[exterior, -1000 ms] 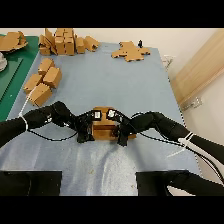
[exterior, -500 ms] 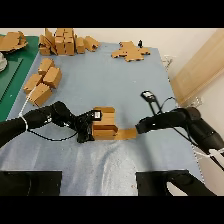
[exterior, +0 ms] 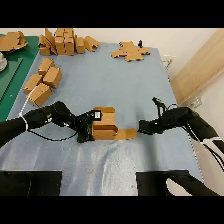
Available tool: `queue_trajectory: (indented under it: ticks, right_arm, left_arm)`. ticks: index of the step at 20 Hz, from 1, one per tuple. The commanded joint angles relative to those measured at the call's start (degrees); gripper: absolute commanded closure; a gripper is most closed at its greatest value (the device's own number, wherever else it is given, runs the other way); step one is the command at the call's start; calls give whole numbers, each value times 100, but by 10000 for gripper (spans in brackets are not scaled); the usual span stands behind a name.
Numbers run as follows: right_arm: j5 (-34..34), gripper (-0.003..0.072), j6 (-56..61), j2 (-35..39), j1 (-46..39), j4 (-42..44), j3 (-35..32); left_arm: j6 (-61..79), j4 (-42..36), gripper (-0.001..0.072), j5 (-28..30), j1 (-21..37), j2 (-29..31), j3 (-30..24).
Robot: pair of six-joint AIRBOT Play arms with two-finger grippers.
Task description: Fold the box.
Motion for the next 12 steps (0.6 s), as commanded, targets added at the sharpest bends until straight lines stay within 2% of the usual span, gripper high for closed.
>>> queue_trajectory:
  ticks: [1,6,12]
  right_arm:
    - [168,685,-184,-525,304,599,-48]
    - [503,685,-168,-662,953,645,-55]
    - [619,685,-188,-660,1082,837,-55]
  left_arm:
    - [4,2,308,2,-2,4,2]
    - [2,2,308,0,-2,4,2]
    - [2,2,307,2,0,4,2]
